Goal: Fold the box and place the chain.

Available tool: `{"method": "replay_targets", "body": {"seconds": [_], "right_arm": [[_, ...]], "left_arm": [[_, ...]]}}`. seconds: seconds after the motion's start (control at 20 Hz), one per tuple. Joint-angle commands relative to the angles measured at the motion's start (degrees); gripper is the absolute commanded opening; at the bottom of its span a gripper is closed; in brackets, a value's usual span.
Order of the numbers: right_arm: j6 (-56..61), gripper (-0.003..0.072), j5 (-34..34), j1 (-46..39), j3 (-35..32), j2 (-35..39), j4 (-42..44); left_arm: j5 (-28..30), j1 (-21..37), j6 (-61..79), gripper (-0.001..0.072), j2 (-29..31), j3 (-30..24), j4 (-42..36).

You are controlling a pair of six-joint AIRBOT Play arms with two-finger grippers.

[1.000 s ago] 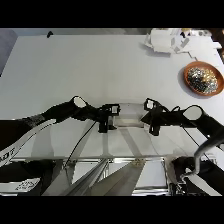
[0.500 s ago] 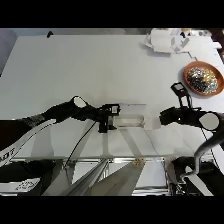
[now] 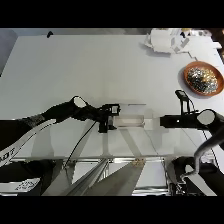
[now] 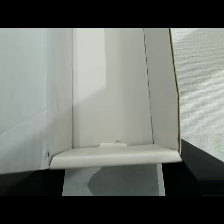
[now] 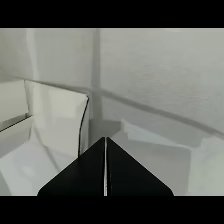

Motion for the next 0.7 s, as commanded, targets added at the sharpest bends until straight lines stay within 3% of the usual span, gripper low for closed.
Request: {"method": "replay_targets", "body": {"seconds": [0.0, 0.45, 0.55, 0.65], "right_arm": [[-5.22, 0.0017, 0.35, -0.09, -1.18, -3.21, 6.71], [-14.99, 0.0017, -0.17, -0.09, -3.10, -4.28, 19.04], [-16.72, 0.0101, 0.48, -0.09, -3.10, -3.54, 21.64], [-16.65, 0.0138, 0.11, -0.09, -3.10, -1.86, 21.88]], "left_arm": [[0.00, 0.04, 0.00, 0.0144, 0.00, -0.02, 0.00], [0.00, 0.04, 0.00, 0.0144, 0.00, -0.02, 0.00], [-0.02, 0.04, 0.00, 0.0144, 0.00, -0.02, 0.00], [0.00, 0.04, 0.00, 0.0144, 0.00, -0.02, -0.02]]}}
